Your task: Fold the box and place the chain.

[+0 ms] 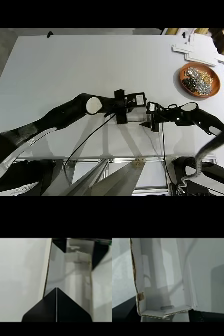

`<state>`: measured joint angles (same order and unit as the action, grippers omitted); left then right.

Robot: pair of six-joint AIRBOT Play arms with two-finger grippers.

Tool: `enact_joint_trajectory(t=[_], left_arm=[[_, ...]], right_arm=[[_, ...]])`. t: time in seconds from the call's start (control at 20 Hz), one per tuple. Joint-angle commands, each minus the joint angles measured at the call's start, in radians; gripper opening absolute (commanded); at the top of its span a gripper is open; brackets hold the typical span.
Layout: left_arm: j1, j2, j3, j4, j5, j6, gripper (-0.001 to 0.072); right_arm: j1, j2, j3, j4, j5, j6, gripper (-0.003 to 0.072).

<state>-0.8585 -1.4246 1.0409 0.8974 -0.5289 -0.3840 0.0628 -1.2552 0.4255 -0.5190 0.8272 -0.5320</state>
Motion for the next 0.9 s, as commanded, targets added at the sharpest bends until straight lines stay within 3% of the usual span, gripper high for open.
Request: enact_joint_trajectory(t=[0.0, 0.15, 0.4, 0.6, 0.85], left_arm=[[0.031, -0.119, 0.105, -0.007, 0.054, -0.049, 0.0003], [0.087, -0.179, 0.137, -0.011, 0.029, -0.146, 0.0003], [0.135, -0.222, 0.137, -0.011, -0.111, -0.175, 0.0004], [0.143, -0.113, 0.137, 0.023, -0.263, -0.174, 0.0005], [0.194, 0.029, 0.115, 0.089, -0.599, -0.234, 0.0007]], right_arm=[[0.000, 0.000, 0.000, 0.000, 0.000, 0.000, 0.0427], [0.000, 0.000, 0.000, 0.000, 0.000, 0.000, 0.0427], [0.000, 0.000, 0.000, 0.000, 0.000, 0.000, 0.0427], [0.000, 0.000, 0.000, 0.000, 0.000, 0.000, 0.0427], [0.000, 0.000, 0.000, 0.000, 0.000, 0.000, 0.0427]])
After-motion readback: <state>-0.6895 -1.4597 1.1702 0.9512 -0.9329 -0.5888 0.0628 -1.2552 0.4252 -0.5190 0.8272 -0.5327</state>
